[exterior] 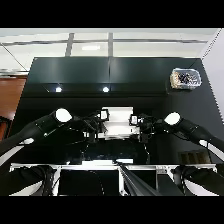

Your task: Fold the box and place the chain.

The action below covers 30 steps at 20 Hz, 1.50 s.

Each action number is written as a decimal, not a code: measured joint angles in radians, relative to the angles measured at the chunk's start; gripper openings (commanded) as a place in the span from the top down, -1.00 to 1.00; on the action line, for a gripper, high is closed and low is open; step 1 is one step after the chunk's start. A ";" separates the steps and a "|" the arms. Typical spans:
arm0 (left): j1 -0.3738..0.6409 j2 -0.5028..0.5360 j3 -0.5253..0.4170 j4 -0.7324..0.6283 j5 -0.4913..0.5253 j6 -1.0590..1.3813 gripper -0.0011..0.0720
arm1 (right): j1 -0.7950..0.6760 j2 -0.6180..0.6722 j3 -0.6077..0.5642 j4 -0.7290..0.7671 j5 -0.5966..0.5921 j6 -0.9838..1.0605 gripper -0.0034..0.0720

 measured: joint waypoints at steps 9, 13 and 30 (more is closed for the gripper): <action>0.299 0.255 -0.001 0.378 -0.189 -0.709 0.89 | 0.000 0.000 0.000 0.000 0.000 0.000 0.54; 0.492 0.247 -0.065 0.341 -0.261 -1.042 0.88 | 0.000 0.000 0.000 0.000 0.000 0.000 0.54; 0.380 -0.156 -0.108 -0.151 -0.322 -0.950 0.82 | 0.000 0.000 0.000 0.000 0.001 0.000 0.54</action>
